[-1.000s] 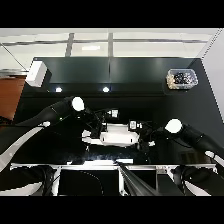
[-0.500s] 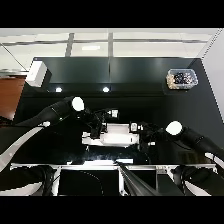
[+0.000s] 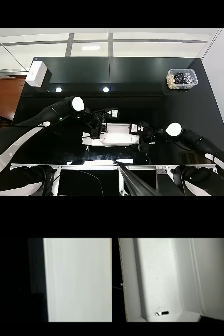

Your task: Fold the box and place the chain.

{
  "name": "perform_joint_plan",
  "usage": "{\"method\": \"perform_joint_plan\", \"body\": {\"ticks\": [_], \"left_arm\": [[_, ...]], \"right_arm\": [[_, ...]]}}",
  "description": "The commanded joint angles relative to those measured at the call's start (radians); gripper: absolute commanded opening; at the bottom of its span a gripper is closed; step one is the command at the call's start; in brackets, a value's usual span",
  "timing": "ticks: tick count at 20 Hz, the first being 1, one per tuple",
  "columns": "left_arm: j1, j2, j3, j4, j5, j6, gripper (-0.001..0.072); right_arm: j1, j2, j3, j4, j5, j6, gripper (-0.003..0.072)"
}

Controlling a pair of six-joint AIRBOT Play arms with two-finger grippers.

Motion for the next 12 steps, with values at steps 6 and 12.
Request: {"method": "perform_joint_plan", "body": {"ticks": [6,12], "left_arm": [[0.0,0.001,0.001,0.0,0.0,0.0,0.0032],[0.0,0.023,0.002,0.024,-0.013,0.0,0.0371]], "right_arm": [[0.022,-0.001,-0.001,-0.004,-0.024,0.002,0.0424],[0.022,-0.001,-0.001,-0.004,-0.024,0.002,0.0424]]}}
